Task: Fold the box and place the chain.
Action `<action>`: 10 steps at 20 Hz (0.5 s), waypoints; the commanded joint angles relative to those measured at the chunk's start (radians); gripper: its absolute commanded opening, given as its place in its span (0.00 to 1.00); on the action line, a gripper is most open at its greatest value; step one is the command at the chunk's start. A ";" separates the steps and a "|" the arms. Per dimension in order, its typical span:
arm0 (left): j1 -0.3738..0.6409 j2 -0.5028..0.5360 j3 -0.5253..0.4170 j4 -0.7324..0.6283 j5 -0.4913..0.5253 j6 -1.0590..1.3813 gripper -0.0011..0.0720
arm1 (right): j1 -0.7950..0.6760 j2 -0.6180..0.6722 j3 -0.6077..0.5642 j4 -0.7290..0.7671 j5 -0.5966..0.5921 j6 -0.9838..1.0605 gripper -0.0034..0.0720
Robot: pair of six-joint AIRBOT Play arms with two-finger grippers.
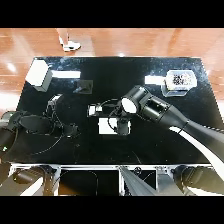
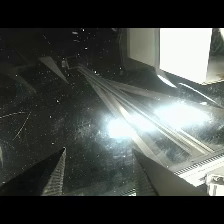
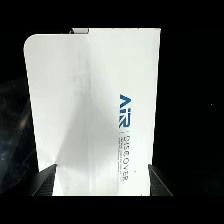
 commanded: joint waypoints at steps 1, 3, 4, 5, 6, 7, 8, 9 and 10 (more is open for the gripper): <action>0.000 0.000 0.000 0.000 -0.002 0.001 0.71 | 0.004 0.001 -0.004 -0.009 -0.001 0.001 1.00; 0.000 0.000 0.000 0.000 -0.001 0.016 0.71 | 0.005 0.001 -0.015 -0.019 -0.005 0.000 1.00; 0.000 0.000 0.000 0.000 0.000 0.016 0.71 | 0.005 0.002 -0.020 -0.019 -0.010 0.000 1.00; 0.000 0.000 0.000 0.000 0.000 0.016 0.71 | 0.005 0.002 -0.021 -0.020 -0.010 0.000 1.00; 0.000 0.000 0.000 0.000 0.000 0.016 0.71 | 0.005 0.003 -0.021 -0.018 -0.010 0.000 1.00; 0.000 0.000 0.000 0.000 0.000 0.016 0.71 | 0.005 0.008 -0.021 -0.019 -0.006 0.000 1.00; 0.000 0.000 0.000 0.000 -0.001 0.016 0.71 | 0.005 0.014 -0.021 -0.019 -0.005 0.000 1.00; 0.000 0.000 0.000 0.000 0.000 0.016 0.71 | 0.005 0.020 -0.021 -0.018 0.000 0.000 1.00; 0.000 0.000 0.000 0.000 -0.001 0.016 0.71 | 0.005 0.026 -0.021 -0.016 0.005 0.000 1.00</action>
